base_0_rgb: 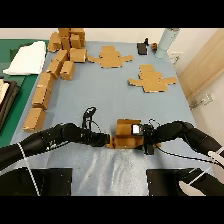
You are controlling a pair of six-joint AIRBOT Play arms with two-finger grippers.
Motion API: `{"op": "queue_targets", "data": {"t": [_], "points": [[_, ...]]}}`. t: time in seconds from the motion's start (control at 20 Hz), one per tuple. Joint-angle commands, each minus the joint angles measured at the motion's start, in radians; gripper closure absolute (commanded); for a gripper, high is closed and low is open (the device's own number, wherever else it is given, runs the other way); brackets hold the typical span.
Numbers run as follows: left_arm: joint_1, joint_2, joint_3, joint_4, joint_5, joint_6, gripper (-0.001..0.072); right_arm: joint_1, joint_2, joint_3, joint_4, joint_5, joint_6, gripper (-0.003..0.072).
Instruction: Fold the box.
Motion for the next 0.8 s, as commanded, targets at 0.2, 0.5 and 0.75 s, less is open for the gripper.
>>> {"op": "queue_targets", "data": {"t": [0.2, 0.5, 0.75], "points": [[-0.036, 0.0, 0.074, -0.005, 0.031, 0.042, 0.0598, 0.0, 0.0, 0.0, 0.0, 0.0, 0.0, 0.0183], [-0.036, -0.006, 0.079, -0.004, 0.044, 0.016, 0.0346, 0.0, 0.0, 0.0, 0.0, 0.0, 0.0, 0.0184], [-0.012, -0.006, 0.089, -0.005, -0.024, 0.011, 0.0342, 0.0, 0.0, 0.0, 0.0, 0.0, 0.0, 0.0183]]}}
